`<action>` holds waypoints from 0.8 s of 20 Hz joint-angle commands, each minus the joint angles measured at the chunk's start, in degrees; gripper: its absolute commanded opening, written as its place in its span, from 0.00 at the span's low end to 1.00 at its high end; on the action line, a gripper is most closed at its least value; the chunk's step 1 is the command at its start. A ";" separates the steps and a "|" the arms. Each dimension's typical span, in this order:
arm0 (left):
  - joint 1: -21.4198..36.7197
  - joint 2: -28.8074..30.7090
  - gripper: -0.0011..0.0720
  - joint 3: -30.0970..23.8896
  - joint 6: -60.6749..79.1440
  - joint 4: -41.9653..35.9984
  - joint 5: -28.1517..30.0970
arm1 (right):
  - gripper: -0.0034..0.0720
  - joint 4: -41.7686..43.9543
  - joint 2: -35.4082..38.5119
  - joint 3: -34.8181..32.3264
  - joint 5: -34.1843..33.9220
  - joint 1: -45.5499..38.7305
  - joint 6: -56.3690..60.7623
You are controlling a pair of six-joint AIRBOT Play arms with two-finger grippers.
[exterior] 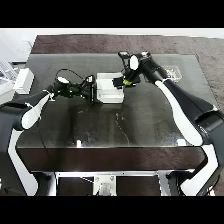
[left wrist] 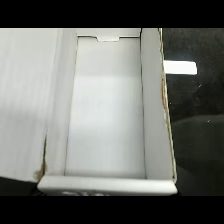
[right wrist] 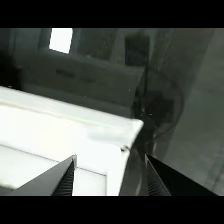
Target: Fold the box and place the chain.
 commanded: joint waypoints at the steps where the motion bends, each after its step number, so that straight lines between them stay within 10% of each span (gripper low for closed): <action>1: 0.04 -0.02 0.63 -0.02 -0.02 0.02 0.02 | 0.75 -5.75 5.95 0.02 -1.60 -0.04 -1.90; 6: 0.04 -0.02 0.63 0.00 -0.02 0.02 0.02 | 0.75 -28.89 11.04 -0.20 -3.45 -2.05 -2.38; 10: 0.04 0.00 0.63 -0.02 -0.02 0.02 0.07 | 0.74 -30.10 10.97 -5.62 -6.71 -10.03 -6.99; 16: 0.04 -0.02 0.63 0.00 -0.02 0.04 0.02 | 0.63 2.45 9.92 -8.33 -16.70 -27.15 -19.85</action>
